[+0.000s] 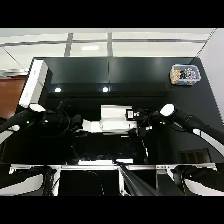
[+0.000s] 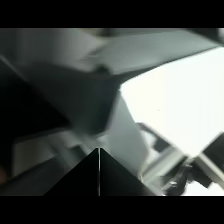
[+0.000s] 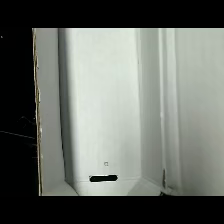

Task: Fold the box and place the chain.

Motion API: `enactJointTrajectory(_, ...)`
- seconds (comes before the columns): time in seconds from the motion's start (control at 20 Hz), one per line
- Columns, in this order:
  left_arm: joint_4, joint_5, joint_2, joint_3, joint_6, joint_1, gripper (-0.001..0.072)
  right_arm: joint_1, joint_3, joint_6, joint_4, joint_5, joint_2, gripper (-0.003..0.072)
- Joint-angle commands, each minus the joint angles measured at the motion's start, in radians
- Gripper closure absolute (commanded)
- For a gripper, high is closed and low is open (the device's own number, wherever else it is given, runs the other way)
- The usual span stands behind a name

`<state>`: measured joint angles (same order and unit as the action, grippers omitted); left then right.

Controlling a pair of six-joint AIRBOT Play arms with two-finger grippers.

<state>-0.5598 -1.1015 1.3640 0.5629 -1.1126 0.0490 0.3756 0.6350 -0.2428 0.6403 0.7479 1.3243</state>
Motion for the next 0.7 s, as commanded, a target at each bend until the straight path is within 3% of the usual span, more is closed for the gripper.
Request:
enactJointTrajectory(0.0, 0.179, -0.040, 0.060, 0.026, 0.161, 0.043, 0.0673, 0.000, 0.000, 0.000, 0.000, 0.000, 0.000, 0.0440)
enactJointTrajectory(0.05, 0.177, -0.062, 0.060, 0.044, 0.182, 0.045, 0.0561, 0.000, 0.000, 0.000, 0.000, 0.000, 0.000, 0.0440)
enactJointTrajectory(0.1, 0.173, -0.080, 0.060, 0.063, 0.191, 0.045, 0.0380, 0.000, 0.000, 0.000, 0.000, 0.000, 0.000, 0.0440)
enactJointTrajectory(0.15, 0.173, -0.098, 0.060, 0.082, 0.190, 0.045, 0.0143, 0.000, 0.000, 0.000, 0.000, 0.000, 0.000, 0.0440)
enactJointTrajectory(0.2, 0.173, -0.113, 0.060, 0.102, 0.190, 0.045, 0.0008, 0.000, 0.000, 0.000, 0.000, 0.000, 0.000, 0.0440)
enactJointTrajectory(0.45, 0.172, -0.113, 0.060, 0.179, 0.174, 0.098, 0.0013, 0.000, 0.000, 0.000, 0.000, 0.000, 0.000, 0.0439)
enactJointTrajectory(0.5, 0.164, -0.106, 0.060, 0.189, 0.162, 0.122, 0.0029, 0.000, 0.000, 0.000, 0.000, 0.000, 0.000, 0.0440)
enactJointTrajectory(0.55, 0.147, -0.103, 0.060, 0.200, 0.162, 0.150, 0.0115, 0.000, 0.000, 0.000, 0.000, 0.000, 0.000, 0.0440)
enactJointTrajectory(0.6, 0.129, -0.104, 0.060, 0.211, 0.159, 0.173, 0.0151, 0.000, 0.000, 0.000, 0.000, 0.000, 0.000, 0.0440)
enactJointTrajectory(0.65, 0.103, -0.104, 0.060, 0.222, 0.134, 0.195, 0.0151, 0.000, 0.000, 0.000, 0.000, 0.000, 0.000, 0.0440)
